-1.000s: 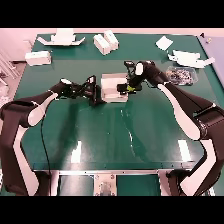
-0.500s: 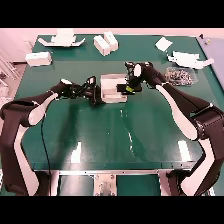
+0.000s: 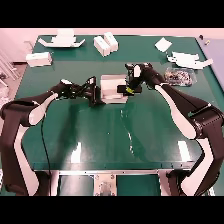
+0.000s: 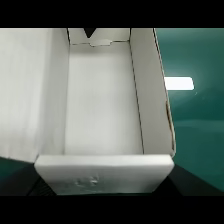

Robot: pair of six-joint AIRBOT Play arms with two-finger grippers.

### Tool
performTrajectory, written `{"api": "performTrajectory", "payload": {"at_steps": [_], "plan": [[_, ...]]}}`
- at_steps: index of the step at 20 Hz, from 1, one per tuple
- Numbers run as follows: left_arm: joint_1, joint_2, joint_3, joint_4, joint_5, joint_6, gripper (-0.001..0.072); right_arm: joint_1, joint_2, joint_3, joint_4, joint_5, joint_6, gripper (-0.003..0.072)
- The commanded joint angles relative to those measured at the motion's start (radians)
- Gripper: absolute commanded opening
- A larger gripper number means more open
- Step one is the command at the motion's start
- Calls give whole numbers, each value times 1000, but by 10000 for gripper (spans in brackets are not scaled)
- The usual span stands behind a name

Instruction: Fold the box and place the chain.

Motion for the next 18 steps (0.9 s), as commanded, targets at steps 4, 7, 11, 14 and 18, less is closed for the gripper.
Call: {"api": "performTrajectory", "payload": {"at_steps": [4,7,11,14,18], "plan": [[-1,0,1,-4,6,0,526,1,-2,0,22,23,-1,46],[-1,0,1,-4,6,0,526,1,-2,2,23,23,10,328],[-1,0,1,-4,6,0,526,0,-2,39,21,23,10,366],[-1,0,1,-4,6,0,526,0,-2,47,17,23,10,363],[-1,0,1,-4,6,0,526,-1,0,54,6,23,10,434]]}}
